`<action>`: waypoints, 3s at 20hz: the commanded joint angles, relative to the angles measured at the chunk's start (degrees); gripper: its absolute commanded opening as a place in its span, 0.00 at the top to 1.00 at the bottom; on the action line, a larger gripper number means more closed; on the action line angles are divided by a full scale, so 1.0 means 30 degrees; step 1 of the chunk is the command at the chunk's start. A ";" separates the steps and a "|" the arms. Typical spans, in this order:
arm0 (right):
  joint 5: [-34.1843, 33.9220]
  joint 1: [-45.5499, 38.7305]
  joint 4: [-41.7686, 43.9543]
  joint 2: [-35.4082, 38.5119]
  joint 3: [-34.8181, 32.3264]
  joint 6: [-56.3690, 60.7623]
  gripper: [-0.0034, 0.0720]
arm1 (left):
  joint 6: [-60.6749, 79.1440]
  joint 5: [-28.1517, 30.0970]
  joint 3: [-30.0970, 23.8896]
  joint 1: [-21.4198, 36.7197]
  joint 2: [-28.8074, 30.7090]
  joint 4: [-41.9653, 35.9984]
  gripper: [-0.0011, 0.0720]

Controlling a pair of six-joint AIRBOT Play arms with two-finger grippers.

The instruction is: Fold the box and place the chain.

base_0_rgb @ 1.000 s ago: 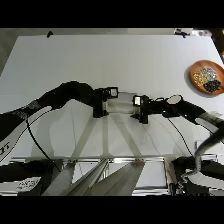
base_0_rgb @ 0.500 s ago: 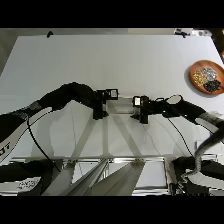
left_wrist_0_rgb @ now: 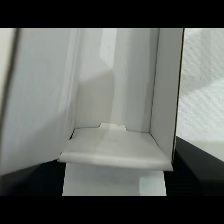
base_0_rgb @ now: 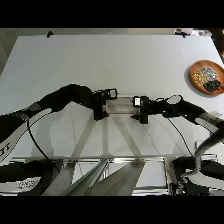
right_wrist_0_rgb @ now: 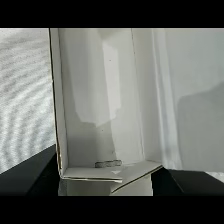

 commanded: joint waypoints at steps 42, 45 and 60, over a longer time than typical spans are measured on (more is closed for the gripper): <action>-0.0036 0.0015 0.0022 0.0007 0.0007 0.0007 0.53 | -0.0073 -0.1690 -0.0816 0.0000 0.0168 -0.0561 0.77; -0.0036 0.0015 0.0022 0.0007 0.0007 0.0000 0.53 | -0.0073 -0.1668 -0.0816 0.0000 0.0168 -0.0561 0.77; 0.1217 0.0015 -0.0051 0.0007 0.0007 0.0146 0.53 | -0.0073 -0.1690 -0.0816 0.0000 0.0168 -0.0561 0.77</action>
